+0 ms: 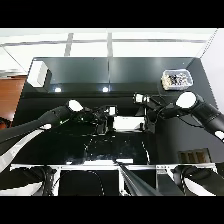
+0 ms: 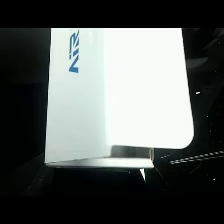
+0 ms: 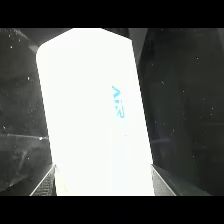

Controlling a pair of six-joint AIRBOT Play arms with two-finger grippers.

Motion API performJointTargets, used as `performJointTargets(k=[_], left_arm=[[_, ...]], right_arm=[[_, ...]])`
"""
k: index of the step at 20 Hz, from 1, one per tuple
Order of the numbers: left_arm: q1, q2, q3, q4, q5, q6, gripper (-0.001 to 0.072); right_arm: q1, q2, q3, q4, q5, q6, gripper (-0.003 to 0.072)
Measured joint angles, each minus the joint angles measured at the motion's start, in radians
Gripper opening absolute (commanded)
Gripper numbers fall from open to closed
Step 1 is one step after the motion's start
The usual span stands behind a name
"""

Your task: Fold the box and place the chain.

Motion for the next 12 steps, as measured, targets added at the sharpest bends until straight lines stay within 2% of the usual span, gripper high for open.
performJointTargets(k=[2,3,4,7,9,12], left_arm=[[0.0,0.0,0.0,0.0,0.0,0.0,0.033],[0.0,0.0,0.0,0.0,0.0,0.0,0.0329],[0.0,0.0,0.0,0.0,0.0,0.0,0.033],[0.0,0.0,0.0,0.0,0.0,0.0,0.033],[0.0,0.0,0.0,0.0,0.0,0.0,0.0329],[0.0,0.0,0.0,0.0,0.0,0.0,0.0329]], right_arm=[[0.004,0.0,-0.002,-0.003,-0.006,-0.007,0.0701],[0.005,0.0,-0.003,-0.002,-0.009,-0.008,0.0574],[0.006,0.0,-0.003,-0.004,-0.01,-0.01,0.049],[0.008,0.0,-0.003,-0.003,-0.01,-0.014,0.0469],[0.008,0.0,-0.003,-0.003,-0.01,-0.014,0.0304],[0.008,0.0,-0.003,-0.003,-0.009,-0.007,0.0304]])
